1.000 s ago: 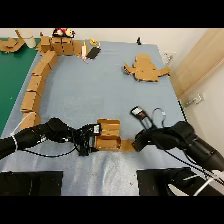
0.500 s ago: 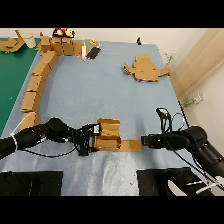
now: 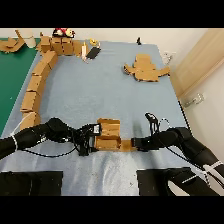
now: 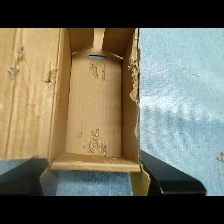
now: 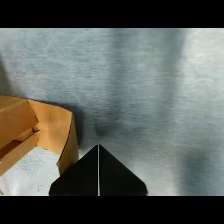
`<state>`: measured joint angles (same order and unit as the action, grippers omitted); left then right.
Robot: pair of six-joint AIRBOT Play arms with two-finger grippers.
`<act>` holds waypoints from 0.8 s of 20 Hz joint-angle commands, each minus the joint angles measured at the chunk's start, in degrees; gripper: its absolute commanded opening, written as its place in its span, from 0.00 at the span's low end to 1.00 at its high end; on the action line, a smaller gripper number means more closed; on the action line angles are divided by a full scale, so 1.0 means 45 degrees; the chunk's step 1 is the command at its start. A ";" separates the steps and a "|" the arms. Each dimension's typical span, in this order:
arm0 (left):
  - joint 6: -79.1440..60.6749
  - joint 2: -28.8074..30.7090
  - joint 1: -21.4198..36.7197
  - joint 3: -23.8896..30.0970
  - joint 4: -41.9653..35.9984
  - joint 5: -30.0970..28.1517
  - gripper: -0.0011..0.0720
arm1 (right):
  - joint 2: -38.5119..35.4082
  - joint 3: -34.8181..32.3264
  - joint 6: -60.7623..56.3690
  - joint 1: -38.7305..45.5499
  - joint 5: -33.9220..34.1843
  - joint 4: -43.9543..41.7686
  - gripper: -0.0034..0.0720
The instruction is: Fold the box.
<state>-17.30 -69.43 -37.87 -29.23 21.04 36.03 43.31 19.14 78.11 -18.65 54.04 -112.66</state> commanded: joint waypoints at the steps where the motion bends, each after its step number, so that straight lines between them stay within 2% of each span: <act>1: -0.0005 0.0005 0.0005 0.0000 0.0000 0.0000 0.83 | 0.0223 -0.0019 0.0408 -0.0345 -0.0476 -0.0923 0.05; 7: -0.0005 0.0005 0.0000 0.0000 0.0000 0.0000 0.83 | -0.0695 0.0272 0.0418 -0.0646 -0.0520 -0.1545 0.05; 9: -0.0005 0.0005 0.0005 0.0000 0.0000 0.0000 0.83 | -0.1195 0.0466 0.0413 -0.0646 -0.0447 -0.1768 0.26; 16: -0.0005 0.0005 0.0000 0.0000 0.0000 -0.0005 0.83 | -0.1457 0.0597 0.0423 -0.0899 -0.0520 -0.3133 0.27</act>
<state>-17.30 -69.43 -37.87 -29.23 21.04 36.03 37.17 21.63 79.99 -21.89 52.05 -123.87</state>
